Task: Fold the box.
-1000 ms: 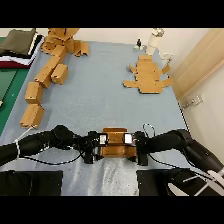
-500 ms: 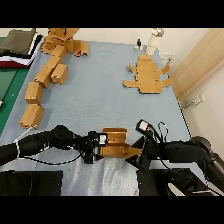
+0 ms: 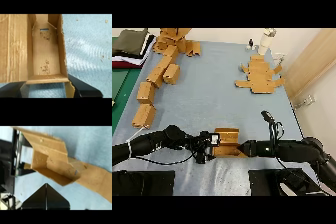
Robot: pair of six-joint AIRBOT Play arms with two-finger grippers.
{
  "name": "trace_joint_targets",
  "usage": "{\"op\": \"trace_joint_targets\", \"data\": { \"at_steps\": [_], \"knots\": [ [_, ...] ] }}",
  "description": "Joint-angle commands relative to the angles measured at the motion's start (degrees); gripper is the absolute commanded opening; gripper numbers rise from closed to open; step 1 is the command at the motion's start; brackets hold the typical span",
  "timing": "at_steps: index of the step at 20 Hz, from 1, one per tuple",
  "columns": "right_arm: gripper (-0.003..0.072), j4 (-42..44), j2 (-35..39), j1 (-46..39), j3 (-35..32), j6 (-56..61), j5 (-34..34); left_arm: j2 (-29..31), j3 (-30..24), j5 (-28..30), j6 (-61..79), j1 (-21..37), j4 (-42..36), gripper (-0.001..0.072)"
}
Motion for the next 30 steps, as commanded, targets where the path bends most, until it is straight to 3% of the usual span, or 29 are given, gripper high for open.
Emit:
{"op": "trace_joint_targets", "data": {
  "at_steps": [1, 4, 9, 13, 30],
  "knots": [
    [0.0003, 4.1, -4.6, 0.0, 0.3, -0.7, 11.1, 0.0, 0.0, 0.0, 0.0, 0.0, 0.0, 0.0533],
    [0.0003, 11.6, -14.4, 0.0, 3.2, -11.9, 15.0, 0.0, 0.0, 0.0, 0.0, 0.0, 0.0, 0.0533],
    [0.0002, 10.6, -32.1, -1.4, 9.0, -21.9, 15.1, 0.0, 0.0, 0.0, 0.0, 0.0, 0.0, 0.0533],
    [0.0002, 10.7, -40.7, -2.0, 9.2, -26.9, 14.6, 0.0, 0.0, 0.0, 0.0, 0.0, 0.0, 0.0533],
    [0.0003, 10.3, -42.6, -2.0, 9.2, -31.5, 13.7, 0.0, 0.0, 0.0, 0.0, 0.0, 0.0, 0.0533]
  ]
}}
